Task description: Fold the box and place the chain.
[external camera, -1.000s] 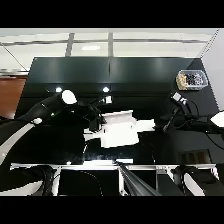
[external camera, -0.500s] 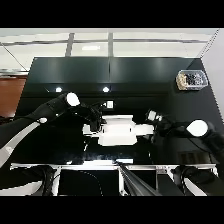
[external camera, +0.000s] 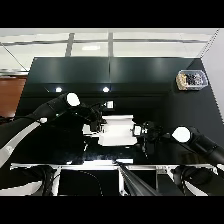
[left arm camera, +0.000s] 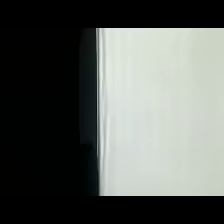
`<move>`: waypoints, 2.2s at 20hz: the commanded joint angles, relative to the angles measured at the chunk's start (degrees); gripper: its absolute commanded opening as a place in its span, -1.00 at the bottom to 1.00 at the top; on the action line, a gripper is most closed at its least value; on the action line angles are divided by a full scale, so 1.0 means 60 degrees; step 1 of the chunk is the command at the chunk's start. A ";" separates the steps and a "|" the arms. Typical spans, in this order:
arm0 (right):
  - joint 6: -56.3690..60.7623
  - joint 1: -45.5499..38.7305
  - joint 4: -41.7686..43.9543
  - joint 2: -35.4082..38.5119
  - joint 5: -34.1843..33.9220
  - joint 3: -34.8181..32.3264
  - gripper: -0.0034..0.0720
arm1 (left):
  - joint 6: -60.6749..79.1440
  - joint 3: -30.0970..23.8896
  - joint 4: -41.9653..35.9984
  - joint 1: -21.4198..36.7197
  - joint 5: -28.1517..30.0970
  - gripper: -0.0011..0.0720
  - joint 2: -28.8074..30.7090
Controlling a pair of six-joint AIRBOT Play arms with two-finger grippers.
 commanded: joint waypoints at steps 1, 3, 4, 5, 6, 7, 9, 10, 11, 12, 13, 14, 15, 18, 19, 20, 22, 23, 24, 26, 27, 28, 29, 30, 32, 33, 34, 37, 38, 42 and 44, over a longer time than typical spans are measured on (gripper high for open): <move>-0.0197 0.0291 0.0801 -0.0178 -0.0237 -0.0011 0.97 | 0.0004 -0.0007 0.0022 -0.0004 -0.0007 -0.89 -0.0007; -0.0244 0.0470 0.0798 -0.0448 -0.0339 -0.0011 0.97 | 0.0004 -0.0007 0.0022 -0.0004 -0.0007 -0.89 -0.0007; -0.0284 0.0579 0.0798 -0.0619 -0.0426 -0.0011 0.97 | 0.0004 -0.0007 0.0022 -0.0004 -0.0007 -0.89 -0.0007; -0.0364 0.0678 0.0801 -0.0769 -0.0605 -0.0011 0.97 | 0.0004 -0.0007 0.0022 -0.0004 -0.0007 -0.89 -0.0007; -0.0364 0.0681 0.0794 -0.0801 -0.0656 0.0022 0.97 | 0.0000 -0.0007 0.0022 -0.0004 -0.0040 -0.89 -0.0007; -0.0342 0.0590 0.0623 -0.0790 -0.0466 0.0197 0.97 | 0.0004 -0.0007 0.0022 -0.0004 -0.0127 -0.89 -0.0007; -0.0335 0.0193 0.0430 -0.0790 -0.0142 0.0714 0.97 | 0.0004 -0.0007 0.0022 -0.0004 -0.0273 -0.89 -0.0007; -0.0335 -0.0029 0.0433 -0.0790 -0.0215 0.0907 0.97 | 0.0000 -0.0007 0.0022 -0.0004 -0.0284 -0.89 -0.0007; -0.0339 -0.0229 0.0510 -0.0790 -0.0317 0.1064 0.97 | 0.0004 -0.0007 0.0022 -0.0004 -0.0277 -0.89 -0.0007; -0.0342 -0.0372 0.0528 -0.0790 -0.0346 0.1191 0.97 | 0.0004 -0.0007 0.0022 -0.0004 -0.0266 -0.89 -0.0007; -0.0430 -0.0419 0.0539 -0.0790 -0.0390 0.1297 0.97 | 0.0004 -0.0007 0.0022 -0.0004 -0.0266 -0.89 -0.0007; -0.0667 -0.0423 0.0543 -0.0790 -0.0474 0.1344 0.97 | 0.0004 -0.0007 0.0022 -0.0004 -0.0266 -0.89 -0.0007; -0.0896 -0.0423 0.0543 -0.0801 -0.0572 0.1381 0.97 | 0.0004 -0.0007 0.0022 -0.0004 -0.0266 -0.89 -0.0007; -0.1071 -0.0521 0.1198 -0.0987 -0.0729 0.1388 0.97 | 0.0004 -0.0007 0.0022 -0.0004 -0.0255 -0.89 -0.0007; -0.1239 -0.0572 0.1260 -0.1045 -0.0729 0.1388 0.95 | 0.0004 -0.0007 0.0025 0.0000 -0.0255 -0.90 -0.0007; -0.1275 -0.0623 0.1351 -0.1096 -0.0678 0.1388 0.95 | 0.0004 -0.0007 0.0025 0.0004 -0.0255 -0.89 -0.0007; -0.1475 -0.0699 0.1599 -0.1242 -0.0616 0.1388 0.95 | 0.0004 -0.0007 0.0025 0.0004 -0.0255 -0.89 -0.0007; -0.1621 -0.0699 0.1741 -0.1315 -0.0557 0.1388 0.95 | 0.0004 -0.0007 0.0025 0.0007 -0.0259 -0.89 -0.0007; -0.1621 -0.0699 0.1843 -0.1384 -0.0565 0.1388 0.95 | 0.0004 -0.0007 0.0025 0.0004 -0.0255 -0.89 -0.0007; -0.1617 -0.0805 0.1687 -0.1392 -0.0601 0.1388 0.95 | 0.0004 -0.0007 0.0025 0.0007 -0.0262 -0.90 -0.0007; -0.1617 -0.0907 0.1687 -0.1392 -0.0576 0.1388 0.95 | 0.0004 -0.0007 0.0025 0.0004 -0.0262 -0.90 -0.0007; -0.1617 -0.1049 0.1690 -0.1392 -0.0554 0.1388 0.95 | 0.0004 -0.0007 0.0022 0.0004 -0.0262 -0.89 -0.0007; -0.1617 -0.1184 0.1690 -0.1392 -0.0484 0.1388 0.95 | 0.0004 -0.0007 0.0025 0.0007 -0.0262 -0.89 -0.0007; -0.1621 -0.1297 0.1690 -0.1384 -0.0310 0.1388 0.95 | 0.0004 -0.0007 0.0025 0.0007 -0.0259 -0.90 -0.0007; -0.1625 -0.1402 0.1690 -0.1381 0.0087 0.1388 0.95 | 0.0004 -0.0007 0.0025 0.0007 -0.0259 -0.90 -0.0007; -0.1698 -0.1388 0.1749 -0.1381 0.0233 0.1388 0.95 | 0.0004 -0.0007 0.0022 0.0004 -0.0259 -0.90 -0.0007; -0.1898 -0.1333 0.1923 -0.1381 0.0321 0.1384 0.95 | 0.0004 -0.0007 0.0022 0.0004 -0.0262 -0.90 -0.0007; -0.2357 -0.1027 0.2492 -0.1435 0.0372 0.1377 0.95 | 0.0007 -0.0007 0.0022 0.0007 -0.0233 -0.90 -0.0007; -0.2375 -0.0965 0.2503 -0.1515 0.0379 0.1377 0.95 | 0.0004 -0.0004 0.0022 0.0007 -0.0226 -0.90 -0.0007; -0.2623 -0.0925 0.2510 -0.1861 0.0608 0.1275 0.95 | 0.0000 -0.0007 0.0022 0.0015 -0.0233 -0.90 -0.0007; -0.2849 -0.0925 0.2506 -0.2055 0.0605 0.1144 0.95 | 0.0004 -0.0007 0.0022 0.0015 -0.0229 -0.90 -0.0007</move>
